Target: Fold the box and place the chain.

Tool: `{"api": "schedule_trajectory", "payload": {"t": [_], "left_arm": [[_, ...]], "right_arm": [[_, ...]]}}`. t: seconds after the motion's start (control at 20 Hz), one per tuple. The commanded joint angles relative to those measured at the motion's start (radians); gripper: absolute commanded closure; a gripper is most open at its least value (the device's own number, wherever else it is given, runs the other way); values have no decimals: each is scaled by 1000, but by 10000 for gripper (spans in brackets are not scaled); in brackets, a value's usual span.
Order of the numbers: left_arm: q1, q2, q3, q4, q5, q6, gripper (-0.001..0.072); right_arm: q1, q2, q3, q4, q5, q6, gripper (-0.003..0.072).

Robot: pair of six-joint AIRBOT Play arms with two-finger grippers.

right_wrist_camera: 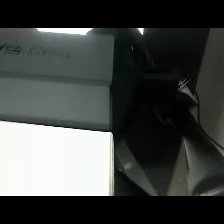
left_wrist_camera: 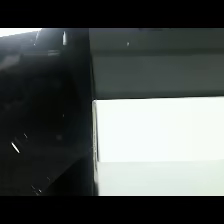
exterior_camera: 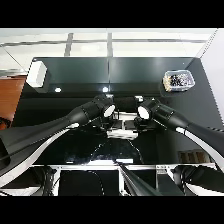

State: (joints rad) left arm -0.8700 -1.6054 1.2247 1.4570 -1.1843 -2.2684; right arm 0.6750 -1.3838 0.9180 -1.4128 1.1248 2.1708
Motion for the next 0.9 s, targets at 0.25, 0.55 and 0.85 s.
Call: {"api": "schedule_trajectory", "payload": {"t": [0.25, 0.55, 0.85], "left_arm": [[0, 0, 0, -4, -2, -7, 680], [0, 0, 0, -4, 2, -7, 680], [1, 0, 0, -4, 3, -7, 680]], "right_arm": [[0, -1, 1, 5, -3, 14, 422], [1, -27, 1, 7, 12, 14, 634], [0, -27, 1, 7, -3, 14, 674]]}}
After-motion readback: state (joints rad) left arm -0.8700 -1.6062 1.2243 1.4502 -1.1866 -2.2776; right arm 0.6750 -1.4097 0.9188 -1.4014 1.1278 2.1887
